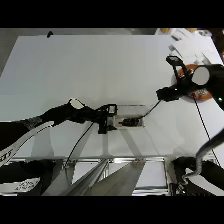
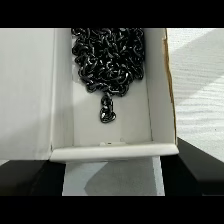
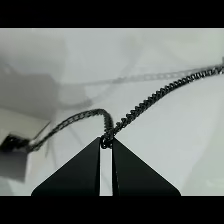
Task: Fold the box and place the chain.
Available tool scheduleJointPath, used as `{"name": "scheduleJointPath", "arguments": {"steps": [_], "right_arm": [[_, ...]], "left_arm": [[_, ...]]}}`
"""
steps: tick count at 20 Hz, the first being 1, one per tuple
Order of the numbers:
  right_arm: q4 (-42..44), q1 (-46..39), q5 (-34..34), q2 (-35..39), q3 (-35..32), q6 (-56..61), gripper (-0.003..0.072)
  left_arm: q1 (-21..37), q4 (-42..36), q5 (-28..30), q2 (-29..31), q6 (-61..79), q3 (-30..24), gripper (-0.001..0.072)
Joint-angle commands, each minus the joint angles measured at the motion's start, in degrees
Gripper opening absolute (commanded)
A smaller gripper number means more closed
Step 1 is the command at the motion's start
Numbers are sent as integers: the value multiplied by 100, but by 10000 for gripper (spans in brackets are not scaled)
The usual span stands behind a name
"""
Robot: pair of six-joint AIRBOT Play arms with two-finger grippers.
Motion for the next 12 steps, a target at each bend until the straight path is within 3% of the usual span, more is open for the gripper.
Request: {"name": "scheduleJointPath", "arguments": {"steps": [1, 6, 12], "right_arm": [[199, 442, 481, 743, 2, -2, 17], [616, 1207, 476, 1191, -98, 17, 17], [1290, 1930, -72, 1231, -122, 20, 17]], "left_arm": [[4, 0, 2, 4, 0, 0, 314], [4, 0, 2, 2, 0, 0, 314], [4, 2, 0, 4, 0, 0, 314]]}}
